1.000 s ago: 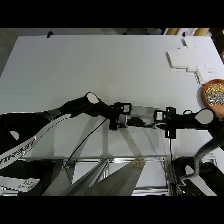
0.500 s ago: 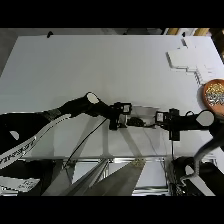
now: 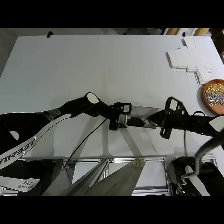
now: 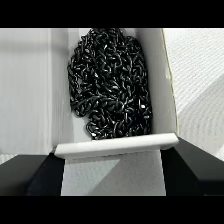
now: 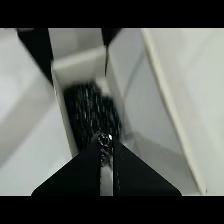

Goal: Fold the box and place the chain.

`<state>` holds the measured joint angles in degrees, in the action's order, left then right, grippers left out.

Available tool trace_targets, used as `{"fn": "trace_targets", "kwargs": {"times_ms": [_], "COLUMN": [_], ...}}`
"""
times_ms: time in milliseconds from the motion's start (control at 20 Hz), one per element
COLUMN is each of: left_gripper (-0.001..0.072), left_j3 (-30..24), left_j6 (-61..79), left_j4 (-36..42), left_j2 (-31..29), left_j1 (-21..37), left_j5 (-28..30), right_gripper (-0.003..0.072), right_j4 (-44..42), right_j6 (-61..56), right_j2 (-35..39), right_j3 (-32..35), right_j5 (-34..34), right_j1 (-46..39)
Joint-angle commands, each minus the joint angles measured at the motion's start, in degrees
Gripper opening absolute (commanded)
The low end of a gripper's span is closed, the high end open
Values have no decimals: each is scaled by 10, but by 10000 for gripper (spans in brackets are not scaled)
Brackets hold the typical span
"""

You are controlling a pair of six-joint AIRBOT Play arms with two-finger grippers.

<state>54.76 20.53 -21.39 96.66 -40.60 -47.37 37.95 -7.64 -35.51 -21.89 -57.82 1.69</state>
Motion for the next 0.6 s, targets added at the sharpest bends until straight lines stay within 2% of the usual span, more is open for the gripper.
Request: {"fn": "trace_targets", "kwargs": {"times_ms": [0,100,250,300,350,450,550], "left_gripper": [207,207,207,207,207,207,207], "left_j3": [0,0,0,0,0,0,0], "left_j6": [0,0,0,0,0,0,0], "left_j4": [0,0,0,0,0,0,0], "left_j2": [0,0,0,0,0,0,0], "left_j1": [0,0,0,0,0,0,0], "left_j5": [0,0,0,0,0,0,0], "right_gripper": [20,20,34,116,132,149,372], "right_j4": [-85,-89,-78,-77,-67,19,146], "right_j6": [-28,-40,-41,-44,-52,-111,-214], "right_j2": [-23,-57,-104,-111,-112,-112,-112], "right_j3": [0,0,0,-2,-12,-61,-128], "right_j5": [34,43,81,94,95,74,40], "right_j1": [0,17,89,109,122,128,128]}}
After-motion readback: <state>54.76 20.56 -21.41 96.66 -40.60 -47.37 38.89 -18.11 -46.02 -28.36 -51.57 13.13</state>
